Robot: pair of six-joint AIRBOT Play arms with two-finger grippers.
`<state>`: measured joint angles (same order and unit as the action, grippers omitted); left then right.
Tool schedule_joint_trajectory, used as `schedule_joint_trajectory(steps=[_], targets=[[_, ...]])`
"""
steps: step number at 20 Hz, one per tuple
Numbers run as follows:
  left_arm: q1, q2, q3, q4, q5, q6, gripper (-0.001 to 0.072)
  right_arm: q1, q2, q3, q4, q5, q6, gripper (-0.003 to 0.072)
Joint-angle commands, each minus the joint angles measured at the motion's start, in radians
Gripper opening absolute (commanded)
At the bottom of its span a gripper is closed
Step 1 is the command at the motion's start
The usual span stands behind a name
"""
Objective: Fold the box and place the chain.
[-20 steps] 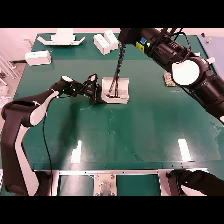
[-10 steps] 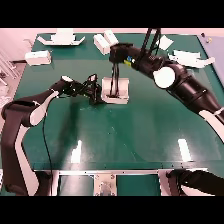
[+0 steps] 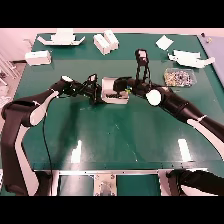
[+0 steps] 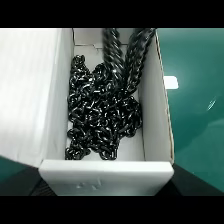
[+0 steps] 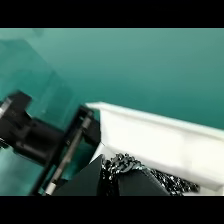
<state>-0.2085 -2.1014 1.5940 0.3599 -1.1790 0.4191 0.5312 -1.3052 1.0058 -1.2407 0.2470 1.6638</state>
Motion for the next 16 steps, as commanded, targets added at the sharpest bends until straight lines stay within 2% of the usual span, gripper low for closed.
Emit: schedule_joint_trajectory(steps=[1, 7, 8, 9, 14, 16], targets=[[0.0, 0.0, 0.0, 0.0, 0.0, 0.0, 0.0477, -0.011, -0.006, -0.074, 0.002, -0.026, 0.0, 0.0005], [0.0, 0.0, 0.0, 0.0, 0.0, 0.0, 0.0477, -0.026, -0.049, -0.09, 0.003, -0.079, 0.0, 0.0017], [0.0, 0.0, 0.0, 0.0, 0.0, 0.0, 0.0477, -0.028, -0.053, -0.09, 0.003, -0.08, 0.0, 0.0173], [0.0, 0.0, 0.0, 0.0, 0.0, 0.0, 0.0477, -0.03, -0.053, -0.09, 0.003, -0.083, 0.0, 0.0272], [0.0, 0.0, 0.0, 0.0, 0.0, 0.0, 0.0477, -0.045, -0.025, -0.041, -0.001, -0.068, -0.017, 0.0282], [0.0, 0.0, 0.0, 0.0, 0.0, 0.0, 0.0477, -0.061, 0.02, 0.016, 0.0, 0.033, -0.132, 0.0259]])
